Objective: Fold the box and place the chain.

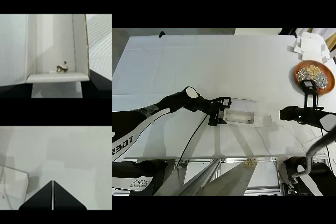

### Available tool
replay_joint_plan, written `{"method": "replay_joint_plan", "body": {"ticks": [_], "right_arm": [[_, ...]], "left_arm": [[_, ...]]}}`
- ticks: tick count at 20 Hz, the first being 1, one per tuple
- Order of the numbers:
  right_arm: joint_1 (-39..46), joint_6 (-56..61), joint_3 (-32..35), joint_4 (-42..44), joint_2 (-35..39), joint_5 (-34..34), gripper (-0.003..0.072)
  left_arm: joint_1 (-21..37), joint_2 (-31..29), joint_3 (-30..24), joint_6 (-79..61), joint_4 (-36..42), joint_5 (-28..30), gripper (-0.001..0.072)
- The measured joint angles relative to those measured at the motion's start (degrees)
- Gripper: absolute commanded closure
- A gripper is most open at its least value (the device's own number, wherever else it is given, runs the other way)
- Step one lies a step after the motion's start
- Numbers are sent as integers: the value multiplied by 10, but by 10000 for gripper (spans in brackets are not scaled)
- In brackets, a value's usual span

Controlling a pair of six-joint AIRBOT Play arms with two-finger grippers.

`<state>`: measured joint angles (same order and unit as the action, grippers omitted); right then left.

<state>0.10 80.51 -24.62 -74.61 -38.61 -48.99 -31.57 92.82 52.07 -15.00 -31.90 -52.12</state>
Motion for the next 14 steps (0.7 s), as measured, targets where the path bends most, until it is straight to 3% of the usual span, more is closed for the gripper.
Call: {"method": "replay_joint_plan", "body": {"ticks": [5, 14], "right_arm": [[11, 18, 0, 56, -90, -16, 675], [13, -62, 0, 192, -223, -25, 675]], "left_arm": [[0, 0, 0, 0, 0, 0, 318], [0, 0, 0, 0, 0, 0, 318]]}}
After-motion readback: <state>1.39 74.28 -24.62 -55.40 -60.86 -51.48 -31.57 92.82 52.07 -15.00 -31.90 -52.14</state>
